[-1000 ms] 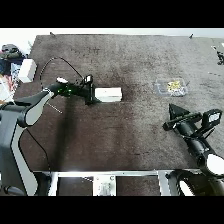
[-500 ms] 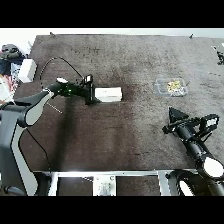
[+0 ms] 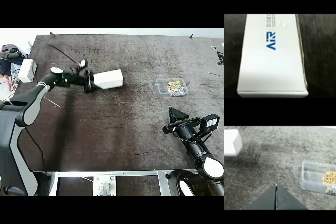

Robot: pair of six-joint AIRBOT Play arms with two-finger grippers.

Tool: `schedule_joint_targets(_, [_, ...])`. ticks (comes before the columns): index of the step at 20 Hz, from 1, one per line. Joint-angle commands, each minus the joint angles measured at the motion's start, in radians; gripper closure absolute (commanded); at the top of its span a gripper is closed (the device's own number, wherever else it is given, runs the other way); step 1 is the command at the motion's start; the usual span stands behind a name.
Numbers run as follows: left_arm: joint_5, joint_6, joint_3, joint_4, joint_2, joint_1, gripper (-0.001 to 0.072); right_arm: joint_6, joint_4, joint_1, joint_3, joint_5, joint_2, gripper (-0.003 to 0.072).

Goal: Fold the box and place the chain.

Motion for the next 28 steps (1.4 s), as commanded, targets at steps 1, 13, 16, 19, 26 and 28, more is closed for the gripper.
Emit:
schedule_joint_targets(1, [-0.029,-0.229,0.196,-0.018,0.001,0.047,0.0704,0.000,0.000,0.000,-0.001,0.000,0.001,0.0674])
schedule_joint_targets(13, [0.346,-0.791,0.183,0.292,0.364,0.380,0.0705,0.000,0.000,0.000,-0.001,0.000,0.001,0.0674])
schedule_joint_targets(16, [0.402,-0.816,0.037,0.302,0.503,0.480,0.0705,0.000,0.000,0.000,-0.001,0.000,0.001,0.0675])
schedule_joint_targets(19, [0.481,-0.819,-0.195,0.311,0.666,0.575,0.0705,0.000,0.000,0.000,-0.001,0.000,0.001,0.0674])
schedule_joint_targets(26, [0.562,-0.773,-0.809,0.341,0.972,0.798,0.0705,0.000,0.000,0.000,-0.001,0.000,0.001,0.0674])
schedule_joint_targets(28, [0.468,-0.696,-0.890,0.343,0.972,0.864,0.0705,0.000,0.000,0.000,-0.001,0.000,0.001,0.0675])
